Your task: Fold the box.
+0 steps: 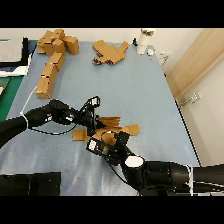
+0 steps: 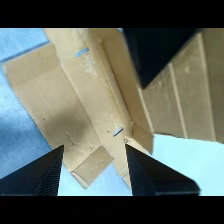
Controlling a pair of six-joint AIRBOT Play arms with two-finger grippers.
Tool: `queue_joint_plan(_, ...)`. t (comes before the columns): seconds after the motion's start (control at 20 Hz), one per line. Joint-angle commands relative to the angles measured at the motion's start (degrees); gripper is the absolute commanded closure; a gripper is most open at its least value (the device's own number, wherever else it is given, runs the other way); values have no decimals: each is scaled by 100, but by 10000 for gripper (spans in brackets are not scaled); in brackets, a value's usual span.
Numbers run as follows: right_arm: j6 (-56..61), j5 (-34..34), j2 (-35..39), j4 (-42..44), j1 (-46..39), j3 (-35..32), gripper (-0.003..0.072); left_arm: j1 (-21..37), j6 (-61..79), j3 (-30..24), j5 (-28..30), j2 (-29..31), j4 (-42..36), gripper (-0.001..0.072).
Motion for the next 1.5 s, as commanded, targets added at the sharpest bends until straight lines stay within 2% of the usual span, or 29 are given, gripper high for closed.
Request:
queue_joint_plan(0.0,9,-35,2,-103,2,57,84,-2,2,0,0,-2,0,696)
queue_joint_plan(0.1,-98,0,2,179,4,52,84,-2,2,0,2,-2,0,696)
queue_joint_plan(0.2,-688,201,2,588,2,-85,83,-2,2,0,2,-2,0,696)
queue_joint_plan(0.35,-839,590,2,584,2,-442,84,-2,2,0,2,-2,0,696)
queue_joint_plan(0.6,-839,638,-24,457,-26,-485,84,-2,2,0,2,-2,0,696)
queue_joint_plan(0.9,-839,1163,-81,437,-693,-479,84,-2,4,0,2,-2,0,696)
queue_joint_plan(1.15,-833,1141,17,442,-748,-424,84,-2,2,0,2,-2,0,696)
queue_joint_plan(1.35,-837,920,459,437,-748,-393,84,-2,2,0,2,-2,0,696)
queue_joint_plan(1.4,-841,848,610,400,-748,-400,78,-2,2,0,0,-2,0,696)
queue_joint_plan(1.45,-876,844,730,361,-796,-422,36,-2,2,0,2,-2,0,696)
